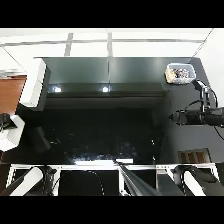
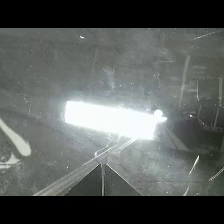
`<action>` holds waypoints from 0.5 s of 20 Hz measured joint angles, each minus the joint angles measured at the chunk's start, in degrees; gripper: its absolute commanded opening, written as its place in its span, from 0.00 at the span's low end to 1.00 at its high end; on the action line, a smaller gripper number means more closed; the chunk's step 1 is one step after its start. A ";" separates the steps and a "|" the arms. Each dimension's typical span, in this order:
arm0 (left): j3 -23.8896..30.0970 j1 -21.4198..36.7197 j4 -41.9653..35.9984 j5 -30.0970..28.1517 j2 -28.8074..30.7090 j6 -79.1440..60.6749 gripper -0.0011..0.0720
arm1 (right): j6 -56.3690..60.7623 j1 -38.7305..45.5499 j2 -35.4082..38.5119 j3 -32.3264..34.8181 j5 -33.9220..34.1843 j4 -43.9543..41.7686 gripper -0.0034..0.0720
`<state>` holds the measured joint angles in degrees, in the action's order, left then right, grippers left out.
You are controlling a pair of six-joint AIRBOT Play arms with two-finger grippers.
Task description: Fold the box and place the chain.
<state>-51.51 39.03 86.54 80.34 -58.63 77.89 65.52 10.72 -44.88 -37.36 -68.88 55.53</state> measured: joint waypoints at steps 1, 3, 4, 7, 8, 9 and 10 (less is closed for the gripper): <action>0.13 1.49 -0.17 -1.36 -0.24 -0.04 0.32 | 0.00 0.00 0.00 0.00 0.13 0.00 0.07; 0.28 2.89 -0.83 -4.76 -0.94 -2.84 0.32 | 0.02 0.00 0.00 0.00 0.31 -0.13 0.07; 0.31 3.06 -1.95 -6.45 -1.27 -5.42 0.32 | 0.07 0.00 0.00 0.00 0.42 -0.31 0.07; 0.42 2.08 -6.69 -11.74 -2.08 -15.23 0.32 | 0.57 0.00 0.00 0.00 0.70 -0.70 0.07; 0.42 1.51 -7.69 -13.38 -2.25 -17.70 0.32 | 0.87 0.00 0.00 0.00 0.70 -0.81 0.07; 0.42 0.92 -8.46 -14.88 -2.45 -19.98 0.32 | 1.01 0.00 0.00 0.00 0.74 -0.85 0.07; 0.42 0.50 -8.98 -16.24 -2.71 -21.62 0.32 | 1.27 0.00 0.00 0.00 0.76 -0.94 0.07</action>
<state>-51.09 39.53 77.56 64.10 -61.34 56.27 66.78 10.72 -44.88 -37.36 -68.12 54.59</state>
